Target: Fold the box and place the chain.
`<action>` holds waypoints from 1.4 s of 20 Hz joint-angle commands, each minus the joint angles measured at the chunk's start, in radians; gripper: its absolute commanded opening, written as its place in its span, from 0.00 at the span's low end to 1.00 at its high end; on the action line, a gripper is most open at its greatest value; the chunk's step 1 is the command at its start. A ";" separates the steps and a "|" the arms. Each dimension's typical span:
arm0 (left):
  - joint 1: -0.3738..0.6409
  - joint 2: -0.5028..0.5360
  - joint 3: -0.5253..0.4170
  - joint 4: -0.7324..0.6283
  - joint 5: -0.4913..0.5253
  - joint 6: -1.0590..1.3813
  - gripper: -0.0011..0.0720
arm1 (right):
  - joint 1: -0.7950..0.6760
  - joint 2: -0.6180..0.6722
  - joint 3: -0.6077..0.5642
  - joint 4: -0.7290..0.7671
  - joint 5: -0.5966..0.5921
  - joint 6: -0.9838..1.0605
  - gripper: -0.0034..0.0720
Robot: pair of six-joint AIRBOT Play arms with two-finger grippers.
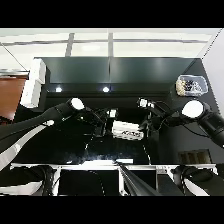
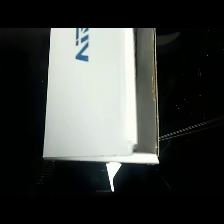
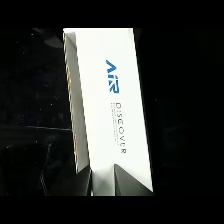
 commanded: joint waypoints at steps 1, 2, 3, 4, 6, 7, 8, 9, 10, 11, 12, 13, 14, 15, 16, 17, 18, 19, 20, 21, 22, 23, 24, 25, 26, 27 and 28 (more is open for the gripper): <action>-0.001 -0.001 0.000 0.000 0.000 0.000 0.47 | 0.001 -0.001 -0.001 -0.002 0.002 0.003 0.17; -0.001 -0.001 0.000 0.000 0.000 0.000 0.46 | 0.001 -0.001 -0.001 -0.003 0.005 0.003 0.17; -0.001 -0.001 0.000 0.000 0.000 0.000 0.47 | 0.001 -0.001 -0.001 -0.003 0.010 0.003 0.17; -0.001 -0.001 0.000 0.000 0.000 0.000 0.47 | 0.001 -0.001 -0.001 -0.006 0.014 0.003 0.17; -0.001 -0.001 0.000 0.000 0.000 0.000 0.46 | 0.001 -0.001 -0.004 -0.023 0.019 0.003 0.17; -0.001 -0.001 0.000 0.000 0.000 0.000 0.46 | 0.001 -0.001 -0.008 -0.025 0.019 0.003 0.24; -0.001 -0.001 0.000 0.000 0.000 0.000 0.47 | 0.001 -0.001 -0.010 -0.023 0.019 0.003 0.25; -0.001 -0.001 0.000 0.000 0.000 0.000 0.47 | 0.001 -0.001 -0.010 -0.023 0.019 0.003 0.25; -0.001 -0.001 0.000 0.000 0.000 0.000 0.47 | 0.001 -0.001 -0.010 -0.023 0.020 0.003 0.25; -0.001 -0.001 0.000 0.000 0.000 0.000 0.47 | 0.001 -0.001 -0.011 -0.023 0.021 0.003 0.25; -0.001 -0.001 0.000 0.000 0.000 0.000 0.46 | 0.001 -0.001 -0.011 -0.023 0.024 0.003 0.25; -0.001 -0.001 0.000 0.000 0.000 0.000 0.47 | 0.001 -0.001 -0.011 -0.024 0.025 0.003 0.25; -0.001 -0.001 0.000 0.000 0.000 0.000 0.46 | 0.001 -0.001 -0.011 -0.024 0.029 0.003 0.25; -0.001 -0.001 0.000 0.000 0.000 0.000 0.47 | 0.001 -0.001 -0.011 -0.024 0.034 0.003 0.25; -0.001 -0.001 0.000 0.000 0.000 0.000 0.47 | 0.001 -0.001 -0.011 -0.024 0.036 0.003 0.25; -0.001 -0.001 0.000 0.000 0.000 0.000 0.46 | 0.001 -0.001 -0.011 -0.023 0.036 0.003 0.25; -0.003 -0.001 0.000 0.001 0.000 0.000 0.47 | 0.001 -0.001 -0.011 -0.023 0.036 0.003 0.28; -0.003 -0.001 0.000 0.000 0.000 0.000 0.47 | 0.001 -0.001 -0.011 -0.023 0.035 0.003 0.32; -0.003 -0.001 0.000 0.001 0.000 0.000 0.47 | 0.001 -0.001 -0.011 -0.023 0.035 0.003 0.32; -0.003 -0.001 0.000 0.000 0.000 0.000 0.47 | 0.001 -0.001 -0.011 -0.023 0.035 0.003 0.32; -0.003 -0.001 0.000 0.000 0.000 0.000 0.47 | 0.001 -0.001 -0.011 -0.023 0.035 0.003 0.32; -0.003 -0.001 0.000 0.000 0.000 0.000 0.47 | 0.001 -0.001 -0.011 -0.023 0.035 0.003 0.32; -0.003 -0.001 0.000 0.000 0.000 0.000 0.47 | 0.001 -0.001 -0.011 -0.023 0.035 0.003 0.32; -0.003 -0.001 0.000 0.000 0.000 0.000 0.47 | 0.001 -0.001 -0.012 -0.023 0.035 0.003 0.32; -0.003 -0.001 0.000 0.000 0.000 0.000 0.47 | 0.001 -0.001 -0.016 -0.023 0.035 0.003 0.32; -0.003 -0.001 0.000 0.000 0.000 0.000 0.47 | 0.002 -0.001 -0.025 -0.022 0.035 0.003 0.32; -0.003 -0.001 0.000 0.000 0.000 0.000 0.47 | 0.005 -0.001 -0.033 -0.023 0.035 0.003 0.32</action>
